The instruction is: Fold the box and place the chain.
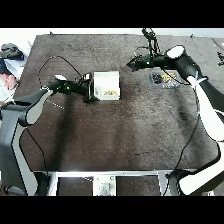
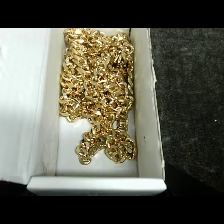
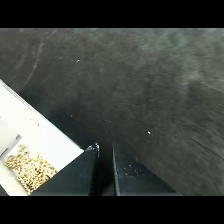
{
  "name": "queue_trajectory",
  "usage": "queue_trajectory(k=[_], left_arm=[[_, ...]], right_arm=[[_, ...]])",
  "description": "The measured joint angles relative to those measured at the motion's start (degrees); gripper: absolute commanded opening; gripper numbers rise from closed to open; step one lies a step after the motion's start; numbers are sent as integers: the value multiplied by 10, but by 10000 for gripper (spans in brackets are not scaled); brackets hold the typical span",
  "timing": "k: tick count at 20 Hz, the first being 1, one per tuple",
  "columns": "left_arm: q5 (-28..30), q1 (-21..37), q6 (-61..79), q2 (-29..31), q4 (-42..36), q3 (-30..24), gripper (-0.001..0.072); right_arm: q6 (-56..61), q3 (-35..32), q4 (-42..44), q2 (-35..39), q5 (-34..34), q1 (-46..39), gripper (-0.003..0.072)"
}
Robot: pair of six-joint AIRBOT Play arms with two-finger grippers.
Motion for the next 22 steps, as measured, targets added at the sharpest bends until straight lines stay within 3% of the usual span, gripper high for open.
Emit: queue_trajectory(k=[4, 9, 22], left_arm=[[0, 0, 0, 0, 0, 0, 536], [0, 0, 0, 0, 0, 0, 536], [0, 0, 0, 0, 0, 0, 536]], right_arm=[[-65, 59, 70, -78, 67, -18, 105], [-116, 85, 111, -124, 118, -22, 108], [-210, 98, 122, -122, 245, -28, 109]])
